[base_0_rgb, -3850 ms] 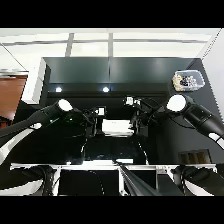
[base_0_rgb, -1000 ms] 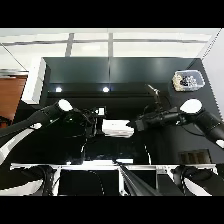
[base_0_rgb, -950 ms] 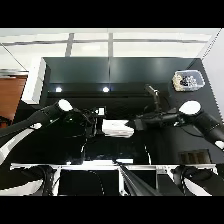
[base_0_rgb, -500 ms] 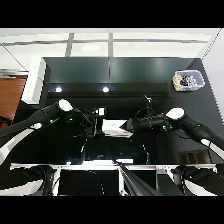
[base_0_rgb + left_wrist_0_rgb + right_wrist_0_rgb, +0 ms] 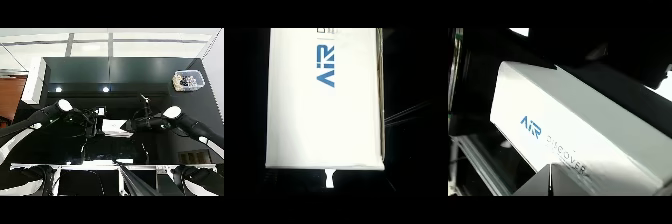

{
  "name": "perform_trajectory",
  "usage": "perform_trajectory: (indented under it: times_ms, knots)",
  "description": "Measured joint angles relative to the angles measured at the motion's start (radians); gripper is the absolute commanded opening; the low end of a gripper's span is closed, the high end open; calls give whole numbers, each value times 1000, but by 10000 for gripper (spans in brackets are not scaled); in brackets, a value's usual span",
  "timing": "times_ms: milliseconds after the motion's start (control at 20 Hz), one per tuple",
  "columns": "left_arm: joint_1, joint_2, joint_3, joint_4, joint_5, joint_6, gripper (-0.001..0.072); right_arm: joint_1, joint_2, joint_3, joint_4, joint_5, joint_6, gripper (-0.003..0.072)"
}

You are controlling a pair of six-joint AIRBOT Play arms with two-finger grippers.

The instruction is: Fold the box and place the chain.

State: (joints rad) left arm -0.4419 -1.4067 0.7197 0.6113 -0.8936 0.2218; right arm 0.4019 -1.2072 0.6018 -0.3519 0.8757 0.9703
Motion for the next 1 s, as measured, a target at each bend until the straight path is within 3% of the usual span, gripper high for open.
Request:
perform_trajectory:
  times_ms: [50,100,200,600,800,1000]
  knots:
    - [0,0,0,1,-1,0,358,-14,23,25,-15,13,3,16]
    - [2,2,0,2,-1,0,440,-32,50,51,-31,45,7,16]
    - [10,14,1,5,-4,-5,712,-93,121,100,-113,120,31,16]
    - [78,152,34,66,-54,-108,707,-464,385,158,-551,354,215,16]
    - [-6,167,90,21,-76,-141,704,-539,415,135,-569,344,237,16]
    - [-114,72,207,21,-65,-206,703,-559,423,101,-549,313,245,16]
